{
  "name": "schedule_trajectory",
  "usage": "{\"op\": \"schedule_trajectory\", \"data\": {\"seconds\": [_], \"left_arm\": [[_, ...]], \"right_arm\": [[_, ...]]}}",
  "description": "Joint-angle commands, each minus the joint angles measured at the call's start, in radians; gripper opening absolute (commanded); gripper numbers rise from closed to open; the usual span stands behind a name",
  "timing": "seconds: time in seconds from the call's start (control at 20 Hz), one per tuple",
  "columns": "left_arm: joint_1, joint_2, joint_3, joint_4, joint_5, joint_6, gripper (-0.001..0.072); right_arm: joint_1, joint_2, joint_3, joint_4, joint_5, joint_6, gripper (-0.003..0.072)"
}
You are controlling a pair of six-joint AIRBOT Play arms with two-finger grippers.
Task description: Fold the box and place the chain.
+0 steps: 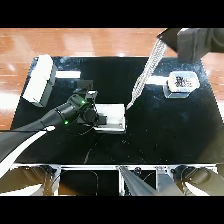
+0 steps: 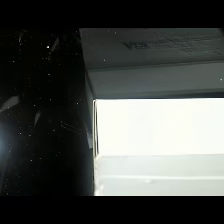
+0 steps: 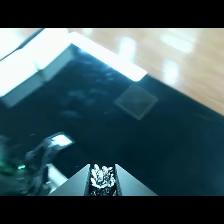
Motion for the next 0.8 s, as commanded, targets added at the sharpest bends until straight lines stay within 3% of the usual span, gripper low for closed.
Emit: {"op": "schedule_trajectory", "data": {"seconds": [0.0,0.75], "left_arm": [[-0.001,0.000,0.000,0.001,0.000,0.000,0.0020],[-0.001,0.000,0.000,0.013,-0.002,0.000,0.0019]], "right_arm": [[0.089,-0.002,0.000,-0.013,0.005,0.014,0.0033],[0.153,-0.171,0.000,0.111,-0.053,0.010,0.0034]]}}
